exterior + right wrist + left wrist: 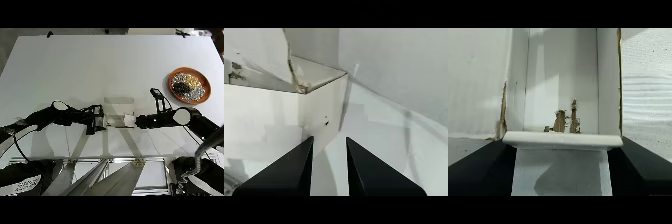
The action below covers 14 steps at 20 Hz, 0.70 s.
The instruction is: Fold the box and place the chain.
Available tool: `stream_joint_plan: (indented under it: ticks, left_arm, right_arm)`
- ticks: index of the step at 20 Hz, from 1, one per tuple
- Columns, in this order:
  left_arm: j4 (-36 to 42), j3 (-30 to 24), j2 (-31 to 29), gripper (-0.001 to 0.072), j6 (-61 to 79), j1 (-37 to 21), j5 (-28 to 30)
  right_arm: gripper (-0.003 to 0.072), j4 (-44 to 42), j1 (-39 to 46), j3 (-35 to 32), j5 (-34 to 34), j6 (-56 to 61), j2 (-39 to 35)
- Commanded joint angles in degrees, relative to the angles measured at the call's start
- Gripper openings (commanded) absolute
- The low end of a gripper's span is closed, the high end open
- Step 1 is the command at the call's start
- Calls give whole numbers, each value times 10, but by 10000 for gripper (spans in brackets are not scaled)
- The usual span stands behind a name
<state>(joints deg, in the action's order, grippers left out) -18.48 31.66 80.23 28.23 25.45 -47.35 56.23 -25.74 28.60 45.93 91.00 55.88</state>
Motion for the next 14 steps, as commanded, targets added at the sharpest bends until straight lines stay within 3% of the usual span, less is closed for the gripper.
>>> stream_joint_plan:
  ticks: [1,14]
  left_arm:
    - [0,0,0,270,0,0,0]
    - [0,0,0,270,0,0,0]
  right_arm:
    - [273,-13,-16,4,-2,0,0]
    - [277,4,-17,16,9,-10,0]
